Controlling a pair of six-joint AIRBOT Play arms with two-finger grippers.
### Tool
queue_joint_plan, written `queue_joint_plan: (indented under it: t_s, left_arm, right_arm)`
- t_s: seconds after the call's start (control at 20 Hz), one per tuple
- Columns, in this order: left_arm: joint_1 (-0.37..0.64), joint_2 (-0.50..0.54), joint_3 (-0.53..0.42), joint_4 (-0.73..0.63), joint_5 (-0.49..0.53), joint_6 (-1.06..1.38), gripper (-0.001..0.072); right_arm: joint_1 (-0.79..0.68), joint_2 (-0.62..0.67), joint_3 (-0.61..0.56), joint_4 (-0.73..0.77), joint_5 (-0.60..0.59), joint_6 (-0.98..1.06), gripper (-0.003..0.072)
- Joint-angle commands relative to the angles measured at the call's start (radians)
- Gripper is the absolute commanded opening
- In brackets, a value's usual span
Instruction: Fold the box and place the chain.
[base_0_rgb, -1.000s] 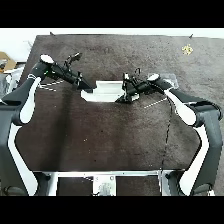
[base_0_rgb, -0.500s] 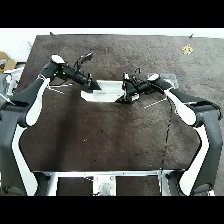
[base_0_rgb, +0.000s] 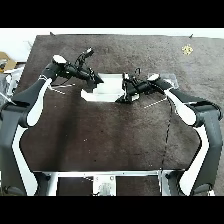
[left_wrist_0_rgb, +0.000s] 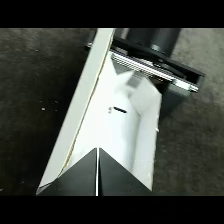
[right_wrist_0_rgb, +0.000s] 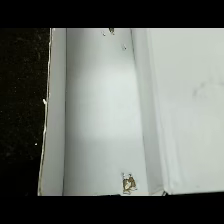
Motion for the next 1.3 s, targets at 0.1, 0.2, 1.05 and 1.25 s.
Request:
queue_joint_plan:
  t_s: [0.1,0.2,1.05,1.25]
  left_arm:
    - [0.0,-0.02,0.0,0.087,0.119,-0.072,0.0009]
    - [-0.003,-0.051,0.0,0.086,0.118,-0.077,0.0008]
    - [0.072,0.069,0.029,0.082,0.032,-0.058,0.0009]
    - [0.084,0.09,0.05,0.16,-0.18,0.016,0.0014]
  right_arm:
    - [0.0,0.0,0.0,0.0,0.0,0.0,0.0392]
    - [0.0,0.0,0.0,0.0,0.0,0.0,0.0391]
    - [0.0,0.0,0.0,0.0,0.0,0.0,0.0391]
    - [0.0,0.0,0.0,0.0,0.0,0.0,0.0391]
